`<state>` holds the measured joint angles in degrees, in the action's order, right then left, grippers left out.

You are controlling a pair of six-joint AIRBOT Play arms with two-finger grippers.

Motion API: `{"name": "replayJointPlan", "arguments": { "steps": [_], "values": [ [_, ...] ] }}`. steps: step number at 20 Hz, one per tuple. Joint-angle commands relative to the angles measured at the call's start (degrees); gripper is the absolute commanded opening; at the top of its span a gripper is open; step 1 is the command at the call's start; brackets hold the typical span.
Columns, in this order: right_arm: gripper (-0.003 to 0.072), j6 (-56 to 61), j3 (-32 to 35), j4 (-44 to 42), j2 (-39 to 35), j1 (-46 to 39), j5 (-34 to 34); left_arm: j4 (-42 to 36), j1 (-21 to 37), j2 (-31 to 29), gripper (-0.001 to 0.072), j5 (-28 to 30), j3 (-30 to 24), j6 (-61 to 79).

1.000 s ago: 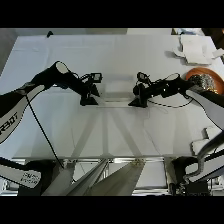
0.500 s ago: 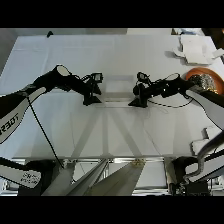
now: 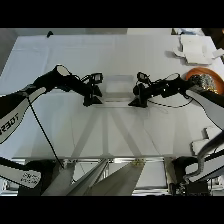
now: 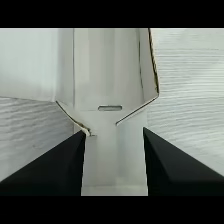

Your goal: Fold the box and place the chain.

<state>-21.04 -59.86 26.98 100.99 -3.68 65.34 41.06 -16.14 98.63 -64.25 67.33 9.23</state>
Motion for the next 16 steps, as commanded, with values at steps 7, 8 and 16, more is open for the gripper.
{"name": "replayJointPlan", "arguments": {
  "steps": [7,8,16],
  "values": [
    [0.052,0.0,-0.1,0.0,0.0,0.0,0.0,-1.6,0.0,0.2,0.0275,2.0,0.0,0.1],
    [0.052,0.0,-0.1,0.0,0.0,0.0,0.0,-1.6,0.0,0.3,0.0275,1.2,0.0,0.9],
    [0.052,0.0,-0.1,0.0,0.0,0.0,0.0,-2.1,-1.4,1.7,0.0275,-0.7,0.0,6.9]
  ]
}}
